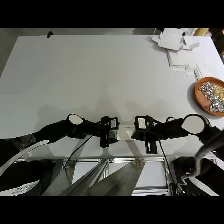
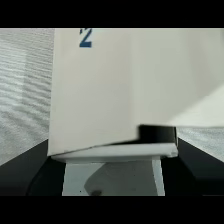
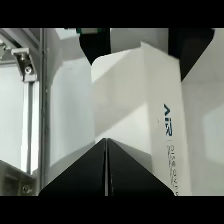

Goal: Fold the box and place the chain.

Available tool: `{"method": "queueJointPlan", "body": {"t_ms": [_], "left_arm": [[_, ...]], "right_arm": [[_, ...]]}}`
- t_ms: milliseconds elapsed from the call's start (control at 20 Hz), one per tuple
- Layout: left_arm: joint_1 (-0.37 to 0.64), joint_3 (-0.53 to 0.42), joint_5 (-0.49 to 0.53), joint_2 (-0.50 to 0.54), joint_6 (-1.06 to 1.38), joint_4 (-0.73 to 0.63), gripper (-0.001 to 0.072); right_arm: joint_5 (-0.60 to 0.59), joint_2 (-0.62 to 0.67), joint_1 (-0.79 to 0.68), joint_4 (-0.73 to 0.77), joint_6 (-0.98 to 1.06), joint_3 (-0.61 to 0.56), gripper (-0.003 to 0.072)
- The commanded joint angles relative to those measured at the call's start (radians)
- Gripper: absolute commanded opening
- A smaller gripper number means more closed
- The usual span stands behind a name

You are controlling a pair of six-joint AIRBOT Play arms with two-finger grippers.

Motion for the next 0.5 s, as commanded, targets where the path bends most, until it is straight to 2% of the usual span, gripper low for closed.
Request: {"method": "queueJointPlan", "body": {"t_ms": [0,100,150,200,300,450], "left_arm": [[0.000,0.000,0.001,0.001,0.000,0.000,0.0208],[0.000,0.000,0.001,0.001,0.000,0.000,0.0208],[0.000,0.000,0.001,0.001,0.000,0.000,0.0208],[0.000,0.000,0.001,0.001,0.000,0.000,0.0208],[0.000,0.000,0.001,0.001,0.000,0.000,0.0208],[0.000,0.000,0.001,0.001,0.000,0.000,0.0208]], "right_arm": [[-0.048,0.064,0.001,0.011,-0.039,0.000,0.0038],[-0.066,0.043,0.001,0.006,-0.039,0.000,0.0139],[-0.065,0.035,0.001,0.008,-0.040,0.000,0.0219],[-0.065,0.034,0.001,0.012,-0.040,0.000,0.0253],[-0.044,0.017,0.000,0.010,-0.028,0.039,0.0253],[0.021,-0.091,0.000,-0.006,-0.010,0.170,0.0253]]}}
